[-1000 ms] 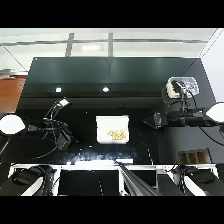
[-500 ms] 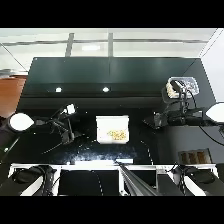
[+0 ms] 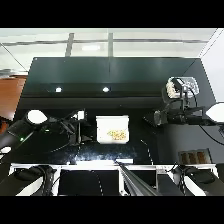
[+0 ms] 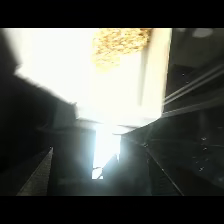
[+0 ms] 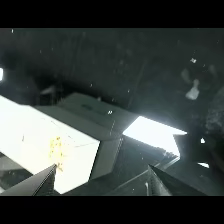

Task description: Fold the box and place the chain.

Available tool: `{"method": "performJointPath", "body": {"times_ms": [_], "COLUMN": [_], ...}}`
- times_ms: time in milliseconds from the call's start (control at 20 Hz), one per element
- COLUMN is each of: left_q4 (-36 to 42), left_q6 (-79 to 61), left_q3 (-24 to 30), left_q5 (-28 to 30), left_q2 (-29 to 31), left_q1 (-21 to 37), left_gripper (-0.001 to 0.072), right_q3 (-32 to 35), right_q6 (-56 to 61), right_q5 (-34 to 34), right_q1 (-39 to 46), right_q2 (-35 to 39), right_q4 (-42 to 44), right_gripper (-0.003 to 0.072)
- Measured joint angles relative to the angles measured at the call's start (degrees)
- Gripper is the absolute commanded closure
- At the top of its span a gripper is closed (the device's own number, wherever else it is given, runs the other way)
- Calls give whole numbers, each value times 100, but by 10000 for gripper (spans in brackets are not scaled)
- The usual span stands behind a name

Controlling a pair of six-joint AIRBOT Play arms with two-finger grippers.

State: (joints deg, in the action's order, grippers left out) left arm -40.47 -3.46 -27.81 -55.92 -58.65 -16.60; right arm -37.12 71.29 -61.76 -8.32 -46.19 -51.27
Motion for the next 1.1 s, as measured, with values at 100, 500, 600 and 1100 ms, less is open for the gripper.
{"method": "performJointPath", "body": {"times_ms": [100, 500, 600, 1100], "left_q4": [35, 485, 557, 706], "left_q6": [-160, -531, -621, -844], "left_q3": [0, 0, 0, 0], "left_q5": [24, 251, 271, 326], "left_q2": [-133, -509, -612, -737], "left_q1": [-103, -313, -385, -470], "left_gripper": [4, 4, 3, 4], "right_q3": [0, 0, 0, 4], "right_q6": [0, 2, 4, 4], "right_q5": [74, 160, 162, 168], "right_q1": [2, 0, 2, 2], "right_q2": [0, 0, 0, 0], "right_q4": [0, -2, -2, -2], "right_gripper": [-21, -21, -21, -21]}}
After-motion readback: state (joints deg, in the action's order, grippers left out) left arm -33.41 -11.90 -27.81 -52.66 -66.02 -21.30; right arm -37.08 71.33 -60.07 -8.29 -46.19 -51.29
